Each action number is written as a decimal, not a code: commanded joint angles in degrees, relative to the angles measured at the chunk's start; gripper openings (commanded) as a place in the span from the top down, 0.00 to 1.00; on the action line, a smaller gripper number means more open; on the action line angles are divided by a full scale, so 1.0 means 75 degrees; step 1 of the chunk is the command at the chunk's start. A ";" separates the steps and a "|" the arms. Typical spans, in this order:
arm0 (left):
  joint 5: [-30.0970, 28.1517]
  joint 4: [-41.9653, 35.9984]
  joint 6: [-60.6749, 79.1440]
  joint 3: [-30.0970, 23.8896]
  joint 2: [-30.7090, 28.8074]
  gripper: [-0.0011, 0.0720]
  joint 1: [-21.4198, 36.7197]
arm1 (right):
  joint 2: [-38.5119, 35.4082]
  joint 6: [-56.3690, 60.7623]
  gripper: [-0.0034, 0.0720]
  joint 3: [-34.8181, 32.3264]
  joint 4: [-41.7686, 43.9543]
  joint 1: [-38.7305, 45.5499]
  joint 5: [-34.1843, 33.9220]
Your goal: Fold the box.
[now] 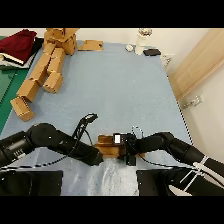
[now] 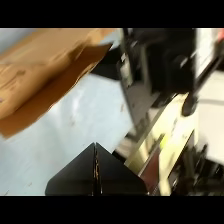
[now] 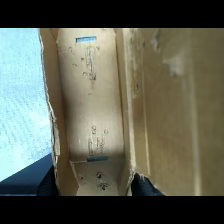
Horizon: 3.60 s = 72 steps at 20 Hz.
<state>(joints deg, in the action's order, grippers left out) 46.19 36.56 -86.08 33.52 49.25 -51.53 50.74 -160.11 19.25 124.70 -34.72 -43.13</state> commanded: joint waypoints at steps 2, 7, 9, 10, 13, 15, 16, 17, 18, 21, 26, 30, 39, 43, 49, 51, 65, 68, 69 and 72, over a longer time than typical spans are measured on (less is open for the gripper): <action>-0.1612 -0.0525 -0.0102 -0.0009 0.0498 0.97 0.0271 | 0.0003 0.0003 0.29 -0.0003 0.0000 -0.0006 0.0000; -0.1475 -0.0676 0.1746 0.0303 0.1259 0.97 0.1848 | 0.0000 0.0003 0.28 -0.0003 0.0000 -0.0006 0.0000; -0.1221 -0.0778 0.2390 0.0565 0.1623 0.97 0.2075 | 0.0003 0.0003 0.28 -0.0003 0.0000 -0.0006 0.0000; -0.1067 -0.0825 0.2632 0.0685 0.1862 0.97 0.2116 | 0.0003 0.0003 0.28 -0.0003 0.0000 -0.0006 0.0000; -0.0484 -0.0930 0.3136 0.0912 0.2541 0.97 0.2107 | 0.0003 0.0003 0.28 -0.0003 0.0000 -0.0006 0.0000; -0.0393 -0.0933 0.3235 0.0912 0.2702 0.97 0.2107 | 0.0000 0.0003 0.28 -0.0003 0.0000 -0.0006 0.0000; -0.0399 -0.0935 0.3343 0.0912 0.2722 0.97 0.2116 | 0.0003 0.0003 0.29 -0.0003 0.0000 -0.0006 0.0000; -0.0423 -0.0921 0.3366 0.0915 0.2742 0.97 0.2124 | 0.0000 0.0003 0.29 -0.0003 0.0000 -0.0006 0.0000; -0.0423 -0.0912 0.3369 0.0918 0.2780 0.97 0.2122 | 0.0003 0.0003 0.29 -0.0003 0.0000 -0.0006 0.0000; -0.0417 -0.0906 0.3512 0.0918 0.3066 0.97 0.2122 | 0.0003 0.0003 0.28 -0.0003 0.0000 -0.0006 0.0000; 0.0015 -0.0883 0.3509 0.0921 0.3582 0.97 0.2209 | 0.0003 0.0003 0.28 -0.0003 0.0000 -0.0006 0.0000; 0.0321 -0.0845 0.3853 0.1017 0.3541 0.97 0.2413 | 0.0000 0.0003 0.28 -0.0003 0.0000 -0.0006 0.0000; 0.1702 -0.0871 0.6251 0.0734 0.1609 0.98 0.4185 | 0.0003 0.0003 0.28 -0.0003 0.0000 -0.0006 0.0000; 0.2331 -0.0682 0.8725 -0.0213 0.0198 0.97 0.4334 | 0.0003 0.0003 0.29 -0.0003 0.0000 -0.0006 0.0000; 0.1926 0.0761 0.9375 -0.0452 -0.0423 0.03 0.3386 | 0.0003 0.0003 0.29 -0.0003 0.0000 -0.0006 0.0000; 0.1620 0.0813 0.9702 -0.0455 -0.0309 0.02 0.2862 | 0.0000 0.0003 0.29 -0.0003 0.0000 -0.0006 0.0000; 0.0761 0.1303 0.9562 -0.0536 0.0638 0.00 0.2055 | 0.0003 0.0003 0.28 -0.0003 0.0000 -0.0006 0.0000; 0.0638 0.1241 0.9556 -0.0533 0.0950 0.00 0.1813 | 0.0000 0.0003 0.29 -0.0003 0.0000 -0.0006 0.0000; 0.0542 0.1236 0.9556 -0.0533 0.1064 0.00 0.1679 | 0.0003 0.0003 0.28 -0.0003 0.0000 -0.0006 0.0000; 0.0140 0.1139 0.9533 -0.0533 0.1408 0.00 0.1486 | 0.0003 0.0003 0.28 -0.0003 0.0000 -0.0006 0.0000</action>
<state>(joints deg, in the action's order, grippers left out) 49.63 45.80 -14.44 29.52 57.63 -39.05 50.74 -160.11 19.22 124.68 -34.72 -43.13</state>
